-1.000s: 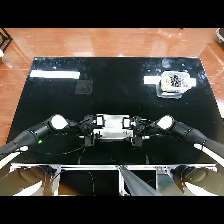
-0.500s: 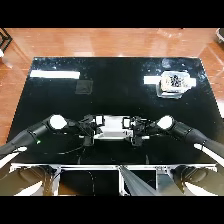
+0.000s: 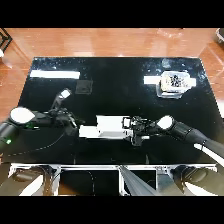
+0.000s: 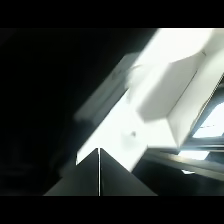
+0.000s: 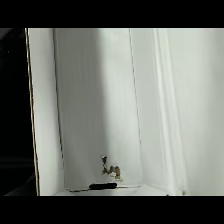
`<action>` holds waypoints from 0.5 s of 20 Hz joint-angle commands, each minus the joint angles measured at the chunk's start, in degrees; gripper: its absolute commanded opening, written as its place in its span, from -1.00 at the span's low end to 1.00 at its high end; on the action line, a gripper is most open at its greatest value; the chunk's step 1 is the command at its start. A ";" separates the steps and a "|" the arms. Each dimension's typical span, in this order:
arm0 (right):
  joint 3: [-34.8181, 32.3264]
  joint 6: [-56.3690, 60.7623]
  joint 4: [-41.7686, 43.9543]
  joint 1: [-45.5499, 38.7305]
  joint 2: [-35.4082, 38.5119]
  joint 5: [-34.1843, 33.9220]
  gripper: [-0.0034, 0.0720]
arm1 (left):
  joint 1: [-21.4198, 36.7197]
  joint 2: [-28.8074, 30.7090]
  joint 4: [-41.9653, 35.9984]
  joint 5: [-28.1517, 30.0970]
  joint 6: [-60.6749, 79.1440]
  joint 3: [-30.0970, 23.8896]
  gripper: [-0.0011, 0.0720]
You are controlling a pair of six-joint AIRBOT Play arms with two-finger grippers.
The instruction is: Fold the box and place the chain.
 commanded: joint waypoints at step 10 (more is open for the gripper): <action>0.02 0.04 0.00 0.02 -0.02 -0.07 0.23 | 13.90 -9.64 -6.38 -4.42 -33.11 -7.65 -0.93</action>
